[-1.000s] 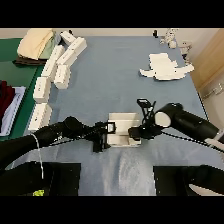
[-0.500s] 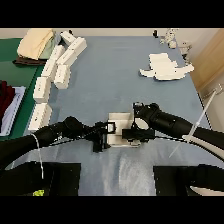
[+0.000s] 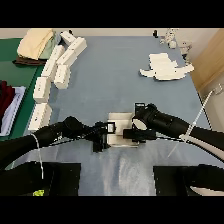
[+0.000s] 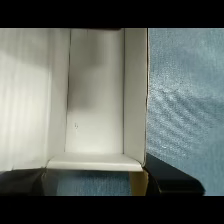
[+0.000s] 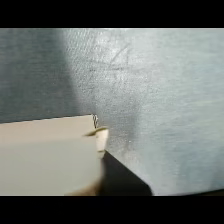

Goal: Fold the box.

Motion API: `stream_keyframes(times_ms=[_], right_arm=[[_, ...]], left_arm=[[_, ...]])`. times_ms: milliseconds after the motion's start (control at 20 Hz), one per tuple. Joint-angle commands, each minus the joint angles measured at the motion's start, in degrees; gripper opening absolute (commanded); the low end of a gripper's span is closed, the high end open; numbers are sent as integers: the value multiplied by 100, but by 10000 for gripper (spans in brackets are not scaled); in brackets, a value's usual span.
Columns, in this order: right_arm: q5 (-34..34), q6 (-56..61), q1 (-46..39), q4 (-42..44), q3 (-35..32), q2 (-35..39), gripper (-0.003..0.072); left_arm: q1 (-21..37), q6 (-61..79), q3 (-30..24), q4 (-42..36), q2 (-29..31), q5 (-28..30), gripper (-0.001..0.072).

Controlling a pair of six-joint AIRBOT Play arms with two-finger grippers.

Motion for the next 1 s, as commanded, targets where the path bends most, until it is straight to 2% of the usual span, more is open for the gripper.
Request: stream_keyframes(times_ms=[0, 50, 350, 550, 600, 650, 700, 750, 800, 950], right_arm=[[142, -15, 7, 76, 46, 4, 359], [216, -17, 7, 94, 85, 7, 467], [715, -61, 7, 120, 428, 155, 467], [1069, -59, 7, 39, 767, 761, 462], [1165, -52, 2, -98, 800, 979, 404], [1294, -7, -28, -278, 800, 1172, 309], [1495, -7, -118, -485, 800, 1344, 141], [1694, -15, -249, -651, 793, 1458, 43], [1853, -103, -492, -754, 793, 1515, 3], [1572, -1263, -1641, -422, 782, 1346, 1]], left_arm=[[2, 0, 2, -2, 0, 2, 425], [2, 0, 2, -2, 0, 0, 425], [2, 0, 4, -2, 0, 2, 425], [2, 0, 4, -2, 0, 2, 425], [2, 0, 4, -2, 0, 2, 425], [2, 0, 2, -2, 0, 2, 425], [2, 0, 4, -2, 0, 0, 425], [2, 0, 4, -2, 0, 0, 425], [2, 0, 2, -2, 0, 2, 425], [2, 0, 4, -2, 0, 2, 425]])
